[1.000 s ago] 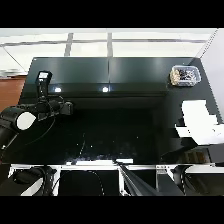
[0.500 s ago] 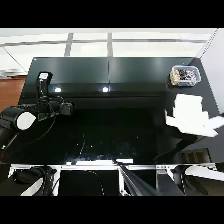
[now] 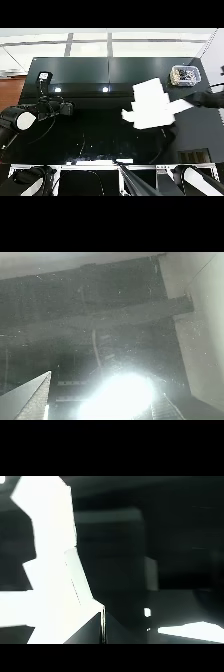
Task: Fold the box and place the chain.
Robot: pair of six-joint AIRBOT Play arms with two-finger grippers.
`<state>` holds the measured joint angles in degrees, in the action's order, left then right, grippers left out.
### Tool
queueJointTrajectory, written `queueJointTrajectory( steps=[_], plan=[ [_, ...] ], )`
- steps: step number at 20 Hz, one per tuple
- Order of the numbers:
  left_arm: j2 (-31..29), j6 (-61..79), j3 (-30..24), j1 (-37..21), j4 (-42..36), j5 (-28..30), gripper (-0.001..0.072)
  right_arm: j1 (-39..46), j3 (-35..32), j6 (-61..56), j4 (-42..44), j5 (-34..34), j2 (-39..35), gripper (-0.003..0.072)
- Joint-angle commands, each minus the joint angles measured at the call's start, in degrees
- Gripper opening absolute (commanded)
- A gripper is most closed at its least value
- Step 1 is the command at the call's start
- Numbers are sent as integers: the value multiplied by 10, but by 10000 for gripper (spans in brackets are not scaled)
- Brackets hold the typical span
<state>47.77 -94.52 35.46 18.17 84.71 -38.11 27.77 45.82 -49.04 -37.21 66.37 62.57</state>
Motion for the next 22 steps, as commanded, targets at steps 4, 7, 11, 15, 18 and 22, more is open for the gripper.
queueJointTrajectory(
  steps=[4,7,11,15,18,22],
  plan=[
    [0,0,0,1,-2,0,714,-175,-146,1,153,-189,-37,17],
    [12,0,0,1,-14,4,713,-253,-170,1,165,-236,-37,17],
    [70,3,3,6,-90,3,714,-336,-184,0,160,-296,-37,17],
    [167,142,55,-23,-329,-66,696,-375,-200,-3,160,-320,-37,17],
    [269,300,103,-64,-543,-161,697,-394,-200,-2,160,-321,-37,17],
    [360,285,160,-65,-515,-179,698,-408,-200,-2,160,-321,-37,17]
  ],
)
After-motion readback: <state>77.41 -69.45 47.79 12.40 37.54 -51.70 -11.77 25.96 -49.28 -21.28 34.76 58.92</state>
